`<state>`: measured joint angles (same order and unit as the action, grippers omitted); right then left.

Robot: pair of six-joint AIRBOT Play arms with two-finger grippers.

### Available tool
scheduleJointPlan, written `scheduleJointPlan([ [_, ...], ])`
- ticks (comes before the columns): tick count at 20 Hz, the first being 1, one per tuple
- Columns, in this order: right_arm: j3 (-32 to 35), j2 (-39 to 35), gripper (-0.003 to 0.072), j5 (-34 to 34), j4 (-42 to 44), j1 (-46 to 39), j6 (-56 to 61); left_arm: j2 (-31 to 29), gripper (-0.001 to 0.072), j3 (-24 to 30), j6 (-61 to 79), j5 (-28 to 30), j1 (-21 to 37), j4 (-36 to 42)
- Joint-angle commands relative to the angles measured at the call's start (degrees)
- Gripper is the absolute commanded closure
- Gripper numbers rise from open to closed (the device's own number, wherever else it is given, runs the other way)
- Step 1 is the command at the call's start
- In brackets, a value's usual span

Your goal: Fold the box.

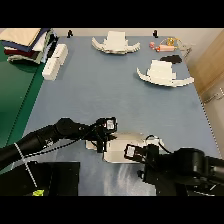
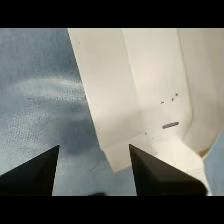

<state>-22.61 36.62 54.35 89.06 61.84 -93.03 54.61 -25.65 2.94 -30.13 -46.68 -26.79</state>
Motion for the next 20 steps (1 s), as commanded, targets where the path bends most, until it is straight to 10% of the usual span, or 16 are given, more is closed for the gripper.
scheduleJointPlan([
  [1,0.8,7.5,0.0014,-7.0,-9.7,2.9,0.1,0.0,0.0693,0.0,0.0,0.0,0.0,0.0],
  [20,-1.7,3.7,0.0033,1.4,-25.3,2.9,33.1,0.0,0.0694,0.0,0.0,0.0,0.0,0.0],
])
